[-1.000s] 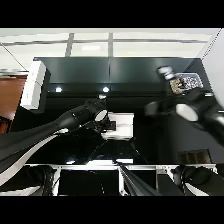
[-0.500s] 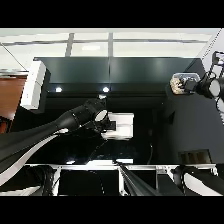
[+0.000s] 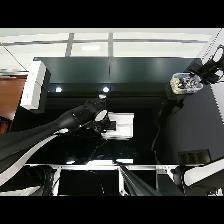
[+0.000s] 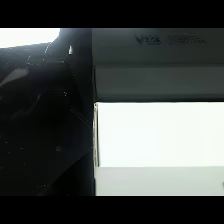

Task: Fold the box and place the chain.

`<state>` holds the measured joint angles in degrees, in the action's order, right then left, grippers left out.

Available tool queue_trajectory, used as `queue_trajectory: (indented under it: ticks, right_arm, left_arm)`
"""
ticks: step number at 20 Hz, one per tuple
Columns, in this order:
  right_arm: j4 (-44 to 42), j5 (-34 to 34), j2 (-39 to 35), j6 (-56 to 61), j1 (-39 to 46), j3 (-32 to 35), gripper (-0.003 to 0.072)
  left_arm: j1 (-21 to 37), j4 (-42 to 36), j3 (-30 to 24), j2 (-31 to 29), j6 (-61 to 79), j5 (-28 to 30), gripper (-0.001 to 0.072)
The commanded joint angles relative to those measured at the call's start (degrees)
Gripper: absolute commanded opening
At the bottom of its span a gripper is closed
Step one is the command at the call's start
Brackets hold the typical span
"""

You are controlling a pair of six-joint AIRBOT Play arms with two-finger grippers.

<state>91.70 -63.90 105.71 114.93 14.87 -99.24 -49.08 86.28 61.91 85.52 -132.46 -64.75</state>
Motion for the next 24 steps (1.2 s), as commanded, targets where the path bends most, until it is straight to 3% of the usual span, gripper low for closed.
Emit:
queue_trajectory:
  ticks: [1, 9, 10, 13, 17, 24]
  right_arm:
    - [-3.0, -3.7, 7.6, 1.2, 1.2, -8.2, 0.0543]
    - [-3.2, -2.0, 10.3, 1.8, 1.6, -8.6, 0.0542]
    - [-3.2, -2.4, 10.2, 1.6, 1.6, -8.6, 0.0474]
    - [-4.5, -5.5, 9.8, -1.9, 1.6, -8.9, 0.0007]
    - [-4.5, -5.5, 4.6, -7.6, 1.6, -9.4, 0.0012]
    - [-4.7, 1.9, -16.5, -16.2, 1.5, -9.4, 0.0010]
  left_arm:
    - [0.0, 0.0, 0.0, 0.0, 0.0, 0.0, 0.0028]
    - [0.0, 0.0, 0.0, 0.0, 0.0, 0.0, 0.0027]
    - [0.0, 0.0, 0.0, 0.0, 0.0, 0.0, 0.0028]
    - [0.0, 0.0, 0.0, 0.0, 0.0, 0.0, 0.0027]
    - [0.0, 0.0, 0.0, 0.0, 0.0, 0.0, 0.0028]
    - [0.0, 0.0, 0.0, 0.0, 0.0, 0.0, 0.0028]
